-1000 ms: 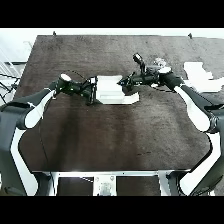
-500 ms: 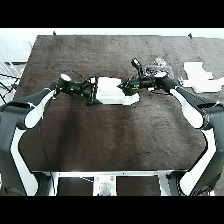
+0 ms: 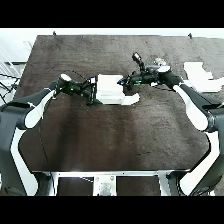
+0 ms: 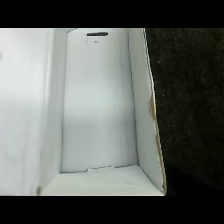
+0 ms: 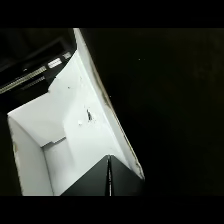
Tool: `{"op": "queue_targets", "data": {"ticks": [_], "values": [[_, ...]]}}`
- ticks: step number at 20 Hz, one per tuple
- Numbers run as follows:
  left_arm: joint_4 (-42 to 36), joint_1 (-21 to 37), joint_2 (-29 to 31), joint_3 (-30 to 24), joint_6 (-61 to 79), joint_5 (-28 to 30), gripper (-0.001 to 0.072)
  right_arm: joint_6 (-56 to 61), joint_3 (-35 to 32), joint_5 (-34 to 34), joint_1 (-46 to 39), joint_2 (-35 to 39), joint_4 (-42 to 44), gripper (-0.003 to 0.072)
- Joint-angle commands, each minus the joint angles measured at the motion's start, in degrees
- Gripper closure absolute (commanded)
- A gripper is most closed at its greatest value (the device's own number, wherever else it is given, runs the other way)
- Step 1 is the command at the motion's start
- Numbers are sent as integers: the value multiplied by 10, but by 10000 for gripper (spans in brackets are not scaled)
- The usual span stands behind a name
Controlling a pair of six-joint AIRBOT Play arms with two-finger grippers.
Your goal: Fold the box and place the chain.
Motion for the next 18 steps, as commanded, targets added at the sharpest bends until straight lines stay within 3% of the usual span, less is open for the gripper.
{"op": "queue_targets", "data": {"ticks": [1,5,6,7,8,18], "values": [[0,0,0,0,-1,0,219,17,-13,37,-1,67,-95,673],[0,0,0,0,-1,0,219,17,-90,-31,-3,153,-191,672],[0,0,0,0,-1,0,219,15,-109,-53,-2,161,-218,557],[0,0,0,0,-1,1,219,-3,-125,-68,-3,161,-235,246],[0,0,0,0,-1,1,219,-28,-140,-75,-3,158,-239,41],[-1,0,0,0,-31,0,219,-148,-156,-104,23,83,-232,53]]}}
